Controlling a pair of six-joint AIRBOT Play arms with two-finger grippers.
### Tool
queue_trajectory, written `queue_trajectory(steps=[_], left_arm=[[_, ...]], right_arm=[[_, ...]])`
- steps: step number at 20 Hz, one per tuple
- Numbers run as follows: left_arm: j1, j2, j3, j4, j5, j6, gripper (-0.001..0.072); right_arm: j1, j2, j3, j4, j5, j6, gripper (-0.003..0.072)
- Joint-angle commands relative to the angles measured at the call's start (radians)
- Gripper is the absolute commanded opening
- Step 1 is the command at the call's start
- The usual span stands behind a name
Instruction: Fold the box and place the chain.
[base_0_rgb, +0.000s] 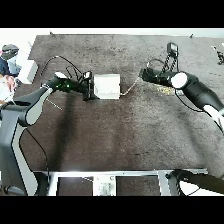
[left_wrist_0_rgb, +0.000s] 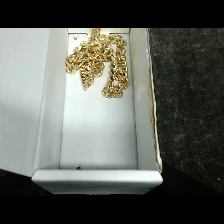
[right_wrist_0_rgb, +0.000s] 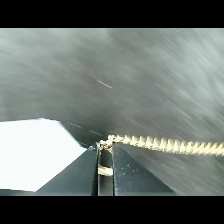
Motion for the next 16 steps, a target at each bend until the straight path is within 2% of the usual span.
queue_trajectory(steps=[1, 6, 10, 16], left_arm=[[-0.001, 0.000, 0.000, 0.000, 0.000, 0.000, 0.0288], [-0.001, 0.000, 0.000, 0.000, 0.001, 0.000, 0.0288], [-0.001, 0.000, 0.000, 0.000, 0.001, 0.000, 0.0288], [-0.001, 0.000, 0.000, 0.000, 0.001, 0.000, 0.0289]], right_arm=[[0.077, 0.105, 0.028, 0.000, -0.052, -0.026, 0.0015], [0.167, 0.106, 0.125, -0.003, -0.085, -0.057, 0.0015], [0.224, 0.102, 0.137, -0.003, -0.110, -0.073, 0.0015], [0.278, -0.022, 0.134, -0.003, -0.073, -0.072, 0.0015]])
